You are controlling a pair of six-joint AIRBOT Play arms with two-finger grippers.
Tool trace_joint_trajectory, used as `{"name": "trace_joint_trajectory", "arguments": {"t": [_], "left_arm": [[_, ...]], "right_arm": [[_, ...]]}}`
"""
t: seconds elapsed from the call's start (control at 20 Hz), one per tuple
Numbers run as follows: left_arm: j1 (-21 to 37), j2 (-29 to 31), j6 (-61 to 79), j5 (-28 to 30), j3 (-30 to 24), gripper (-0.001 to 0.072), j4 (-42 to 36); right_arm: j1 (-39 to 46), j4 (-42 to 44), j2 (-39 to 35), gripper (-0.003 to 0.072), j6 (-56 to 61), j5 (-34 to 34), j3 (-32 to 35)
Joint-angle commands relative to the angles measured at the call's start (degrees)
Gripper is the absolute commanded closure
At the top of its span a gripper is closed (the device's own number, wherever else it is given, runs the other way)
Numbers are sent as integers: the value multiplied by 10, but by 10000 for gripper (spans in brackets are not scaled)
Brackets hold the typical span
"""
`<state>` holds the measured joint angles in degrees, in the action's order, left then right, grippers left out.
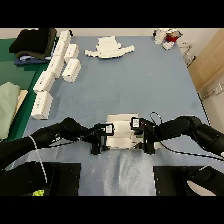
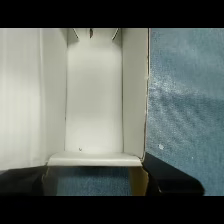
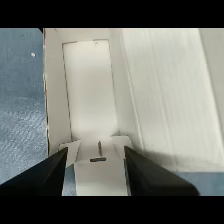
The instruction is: Fold the box.
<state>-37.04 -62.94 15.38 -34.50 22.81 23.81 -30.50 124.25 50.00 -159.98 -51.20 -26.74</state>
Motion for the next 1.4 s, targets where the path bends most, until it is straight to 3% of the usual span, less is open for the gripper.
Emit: {"name": "trace_joint_trajectory", "arguments": {"t": [0.0, 0.15, 0.2, 0.3, 0.35, 0.4, 0.65, 0.85, 1.1, 1.35], "left_arm": [[0, 0, 0, 0, 0, 239, 0], [0, 0, 0, 0, 0, 239, 0], [0, 0, 0, 0, 0, 239, 0], [0, 0, 0, 0, 0, 239, 0], [0, 0, 0, 0, 0, 239, 0], [0, 0, 0, 0, 0, 239, 0], [0, 0, 0, 0, 0, 239, 0], [0, 0, 0, 0, 0, 239, 0], [0, 0, 0, 0, 0, 239, 0], [0, 0, 0, 0, 0, 239, 0]], "right_arm": [[-2, 2, 3, 92, -1, 7, 0], [-2, -1, 3, 99, 11, -3, 0], [-2, -10, 3, 150, 38, -10, 0], [-2, -55, 3, 522, 151, -49, -9], [-2, -90, 3, 627, 244, -61, -14], [-2, -121, 3, 682, 327, -73, -20], [23, -252, -42, 683, 683, -142, -50], [145, -316, -71, 683, 879, -204, -51], [334, -194, -7, 683, 816, -220, -49], [368, -89, 83, 683, 727, -228, -21]]}}
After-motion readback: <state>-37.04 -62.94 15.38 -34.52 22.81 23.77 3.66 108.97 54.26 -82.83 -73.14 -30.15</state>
